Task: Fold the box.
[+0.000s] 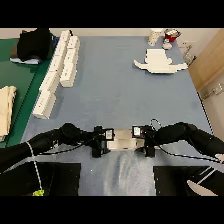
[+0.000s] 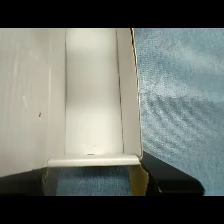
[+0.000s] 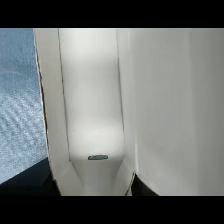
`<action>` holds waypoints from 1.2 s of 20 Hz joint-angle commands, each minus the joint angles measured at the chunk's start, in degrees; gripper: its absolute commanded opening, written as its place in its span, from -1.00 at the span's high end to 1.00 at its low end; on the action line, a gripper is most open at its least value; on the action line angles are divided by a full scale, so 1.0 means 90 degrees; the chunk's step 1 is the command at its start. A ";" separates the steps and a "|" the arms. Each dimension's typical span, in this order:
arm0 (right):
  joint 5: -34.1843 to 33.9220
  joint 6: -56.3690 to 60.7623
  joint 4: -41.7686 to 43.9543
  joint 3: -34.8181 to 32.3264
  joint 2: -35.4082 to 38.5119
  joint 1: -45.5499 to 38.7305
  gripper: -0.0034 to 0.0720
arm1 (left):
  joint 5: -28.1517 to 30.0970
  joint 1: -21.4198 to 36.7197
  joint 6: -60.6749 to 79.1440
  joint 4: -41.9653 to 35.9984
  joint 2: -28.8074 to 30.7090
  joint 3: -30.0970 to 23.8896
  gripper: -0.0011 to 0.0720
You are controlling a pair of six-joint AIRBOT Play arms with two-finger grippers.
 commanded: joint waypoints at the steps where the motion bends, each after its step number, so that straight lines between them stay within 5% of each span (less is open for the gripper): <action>1: 0.0002 0.0000 0.0000 0.0000 0.0005 0.0007 -0.45 | 0.0005 0.0000 -0.0007 -0.0002 -0.0002 0.0007 -0.27; 15: -0.0002 0.0034 0.0019 0.0000 0.0005 0.0010 -0.45 | 0.0005 0.0000 -0.0007 -0.0002 -0.0005 0.0007 -0.27; 17: -0.0083 0.0687 -0.0056 0.0083 0.0044 0.0007 -0.96 | 0.0005 0.0000 -0.0005 -0.0002 -0.0005 0.0007 -0.27; 24: -0.2261 0.4716 -0.2356 0.0899 0.1115 0.0007 -0.94 | 0.0002 0.0000 -0.0007 -0.0002 -0.0005 0.0007 -0.27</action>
